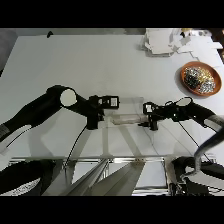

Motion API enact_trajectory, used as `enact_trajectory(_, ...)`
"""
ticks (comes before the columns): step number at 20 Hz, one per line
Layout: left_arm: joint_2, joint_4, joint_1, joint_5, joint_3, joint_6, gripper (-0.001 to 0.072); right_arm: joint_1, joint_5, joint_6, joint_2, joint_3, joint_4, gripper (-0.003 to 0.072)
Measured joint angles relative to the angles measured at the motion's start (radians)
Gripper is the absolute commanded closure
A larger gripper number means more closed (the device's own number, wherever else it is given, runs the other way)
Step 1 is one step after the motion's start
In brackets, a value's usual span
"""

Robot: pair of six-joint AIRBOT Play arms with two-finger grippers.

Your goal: Fold the box and place the chain.

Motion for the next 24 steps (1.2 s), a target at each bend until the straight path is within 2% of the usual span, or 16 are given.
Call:
enact_trajectory(1,-0.01,-0.011,0.001,0.006,-0.011,0.032,0.0475,0.0,0.0,0.0,0.0,0.0,0.0,0.0242)
enact_trajectory(3,-0.035,-0.029,0.001,0.022,-0.025,0.095,0.0414,0.0,0.0,0.0,0.0,0.0,0.0,0.0242)
enact_trajectory(10,-0.099,-0.061,-0.002,0.146,-0.04,0.196,0.0401,0.0,0.0,0.0,0.0,0.0,0.0,0.0242)
enact_trajectory(11,-0.103,-0.063,-0.002,0.153,-0.04,0.2,0.0305,0.0,0.0,0.0,0.0,0.0,0.0,0.0242)
enact_trajectory(12,-0.107,-0.064,-0.002,0.158,-0.04,0.203,0.0287,0.0,0.0,0.0,0.0,0.0,0.0,0.0242)
enact_trajectory(24,-0.156,-0.108,-0.044,0.174,-0.041,0.229,0.03,0.0,0.001,0.0,0.0,0.0,0.0,0.0242)
